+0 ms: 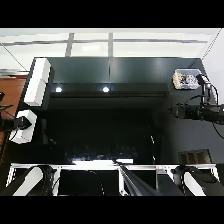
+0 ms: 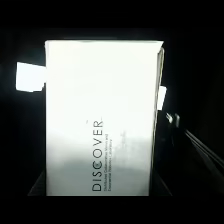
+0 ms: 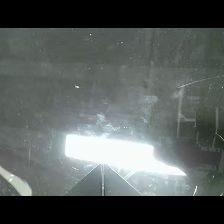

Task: Fold the box and place the chain.

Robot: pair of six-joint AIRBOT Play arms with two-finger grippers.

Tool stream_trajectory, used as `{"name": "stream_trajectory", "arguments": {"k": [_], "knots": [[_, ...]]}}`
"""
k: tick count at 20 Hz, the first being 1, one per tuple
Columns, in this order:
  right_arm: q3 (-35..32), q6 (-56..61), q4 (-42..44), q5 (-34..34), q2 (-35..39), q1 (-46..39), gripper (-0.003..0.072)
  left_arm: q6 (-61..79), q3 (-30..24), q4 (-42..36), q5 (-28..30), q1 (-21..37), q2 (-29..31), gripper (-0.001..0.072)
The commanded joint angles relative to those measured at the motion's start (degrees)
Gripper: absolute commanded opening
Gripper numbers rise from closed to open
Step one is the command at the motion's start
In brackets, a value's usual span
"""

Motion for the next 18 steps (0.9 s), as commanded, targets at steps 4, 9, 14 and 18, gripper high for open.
{"name": "stream_trajectory", "arguments": {"k": [4,9,14,18], "knots": [[-0.02,0.28,0.13,-1.09,-0.04,0.02,0.0014,7.76,-0.07,-6.4,10.62,-1.99,-2.4,0.0329],[-0.02,0.31,0.13,-2.08,-0.07,0.02,0.0013,9.94,0.9,-7.17,14.36,-3.74,-7.34,0.033],[-0.02,0.31,0.13,-2.01,-0.07,0.02,0.0014,9.94,1.97,-7.21,16.65,-3.76,-12.07,0.0343],[-0.02,0.28,0.15,-1.99,-0.07,0.02,0.0014,9.7,5.01,-7.21,16.92,-3.78,-10.67,0.0709]]}}
